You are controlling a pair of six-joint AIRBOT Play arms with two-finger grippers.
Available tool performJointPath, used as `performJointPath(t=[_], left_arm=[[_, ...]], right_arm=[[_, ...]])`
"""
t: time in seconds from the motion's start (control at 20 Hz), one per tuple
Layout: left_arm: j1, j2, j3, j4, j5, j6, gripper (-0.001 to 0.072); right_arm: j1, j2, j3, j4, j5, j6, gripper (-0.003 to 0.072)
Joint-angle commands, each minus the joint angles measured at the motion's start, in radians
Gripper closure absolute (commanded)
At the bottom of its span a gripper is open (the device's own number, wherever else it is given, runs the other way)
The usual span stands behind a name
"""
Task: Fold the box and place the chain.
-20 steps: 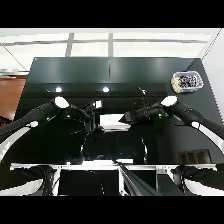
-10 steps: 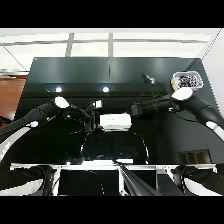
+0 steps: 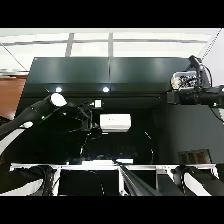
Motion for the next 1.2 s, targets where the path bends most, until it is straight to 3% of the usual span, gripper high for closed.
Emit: performJointPath(t=[0.0, 0.15, 0.4, 0.7, 1.15], left_arm=[[-0.013, 0.084, 0.018, 0.024, -0.063, -0.06, -0.0011], [-0.083, 0.091, 0.04, -0.004, -0.05, -0.087, -0.0008], [-0.207, 0.0, 0.108, -0.004, 0.09, -0.181, -0.0004], [-0.214, -0.105, 0.188, -0.004, 0.061, -0.321, -0.0004], [-0.22, -0.119, 0.189, -0.003, 0.013, -0.328, -0.0004]], right_arm=[[-0.057, 0.014, 0.001, -0.023, 0.012, 0.009, 0.0669], [-0.057, 0.014, 0.001, -0.023, 0.01, 0.009, 0.0669], [-0.056, 0.014, 0.001, -0.023, 0.011, 0.009, 0.0669], [-0.057, 0.014, 0.001, -0.024, 0.011, 0.008, 0.0669], [-0.057, 0.014, 0.001, -0.024, 0.01, 0.006, 0.0669]])
